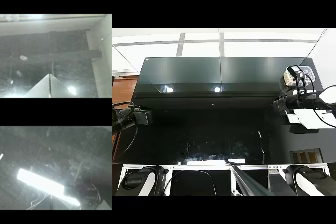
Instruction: Fold the box and place the chain.
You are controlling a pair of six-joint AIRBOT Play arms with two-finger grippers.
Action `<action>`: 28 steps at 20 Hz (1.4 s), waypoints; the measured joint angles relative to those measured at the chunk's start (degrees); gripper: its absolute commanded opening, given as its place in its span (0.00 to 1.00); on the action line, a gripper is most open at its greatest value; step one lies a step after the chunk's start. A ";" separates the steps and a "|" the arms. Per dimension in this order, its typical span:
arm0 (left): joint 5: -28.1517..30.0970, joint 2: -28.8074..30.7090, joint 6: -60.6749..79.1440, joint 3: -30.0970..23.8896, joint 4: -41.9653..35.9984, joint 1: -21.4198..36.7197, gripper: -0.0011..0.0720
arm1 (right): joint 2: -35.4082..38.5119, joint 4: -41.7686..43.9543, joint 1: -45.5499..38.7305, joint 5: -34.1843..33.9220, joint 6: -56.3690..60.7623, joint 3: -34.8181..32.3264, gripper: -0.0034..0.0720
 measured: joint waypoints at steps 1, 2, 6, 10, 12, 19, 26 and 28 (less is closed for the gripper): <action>0.26 -0.04 -0.02 -0.02 -0.02 0.00 0.05 | 0.00 0.55 0.00 -0.66 0.02 0.00 0.06; 1.64 -0.15 0.00 -0.04 -0.02 -0.02 0.05 | 0.00 1.49 0.00 -1.42 0.04 0.00 0.06; 11.41 -0.59 -0.02 -0.09 -1.03 -0.09 0.05 | -0.17 5.16 0.04 -11.87 0.26 0.00 1.00; 22.75 -1.38 -0.02 -0.20 -5.42 -0.11 0.98 | -2.25 3.43 -1.92 -27.34 0.85 0.31 1.00; 24.50 -3.28 -0.07 -0.26 -6.99 -0.26 0.99 | -4.11 -0.76 -6.95 -31.04 3.19 2.10 1.00; 11.52 -17.59 -1.27 -0.33 -6.19 -0.50 0.99 | -19.37 -21.03 -38.93 -13.38 12.66 22.29 1.00; 6.36 -23.91 -4.22 -0.31 -6.80 -0.55 0.99 | -39.85 -18.36 -52.85 14.03 1.90 40.28 0.90; 5.88 -24.26 -4.57 -0.31 -7.72 -0.55 0.99 | -42.75 -16.92 -52.96 17.38 -2.01 42.21 0.69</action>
